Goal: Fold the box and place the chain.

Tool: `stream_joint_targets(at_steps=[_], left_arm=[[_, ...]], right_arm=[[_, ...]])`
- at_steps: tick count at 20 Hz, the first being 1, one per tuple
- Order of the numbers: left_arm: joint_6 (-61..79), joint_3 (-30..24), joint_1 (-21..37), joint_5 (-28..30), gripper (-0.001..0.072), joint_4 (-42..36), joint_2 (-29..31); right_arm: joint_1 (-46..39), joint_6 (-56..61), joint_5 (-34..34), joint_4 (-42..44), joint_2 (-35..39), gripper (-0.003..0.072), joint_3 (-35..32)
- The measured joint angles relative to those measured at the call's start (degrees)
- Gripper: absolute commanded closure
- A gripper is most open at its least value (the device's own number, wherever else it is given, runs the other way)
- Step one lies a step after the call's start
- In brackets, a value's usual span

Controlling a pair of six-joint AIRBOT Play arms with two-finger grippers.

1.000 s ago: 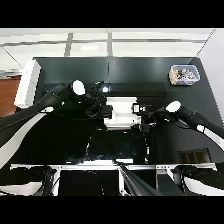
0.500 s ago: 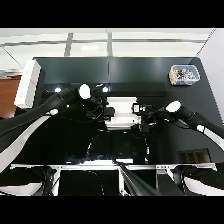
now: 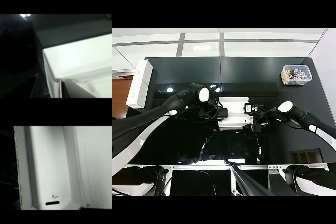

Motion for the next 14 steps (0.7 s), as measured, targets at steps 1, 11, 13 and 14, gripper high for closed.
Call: stream_joint_targets(at_steps=[1,11,13,14], left_arm=[[-1.73,0.94,-0.76,-1.05,0.0378,2.01,-0.46],[-18.4,8.15,-6.56,-6.32,0.0378,14.8,-4.13],[-19.82,8.41,-6.84,-6.71,0.0379,15.28,-4.44],[-20.31,8.52,-6.91,-6.95,0.0378,15.43,-4.63]], right_arm=[[0.0,0.0,0.02,0.0,0.0,0.0559,0.0],[0.0,0.0,0.02,0.02,0.0,0.0559,0.0],[0.0,0.0,0.0,0.02,0.0,0.056,0.0],[0.0,0.0,0.0,0.0,0.0,0.0559,0.0]])
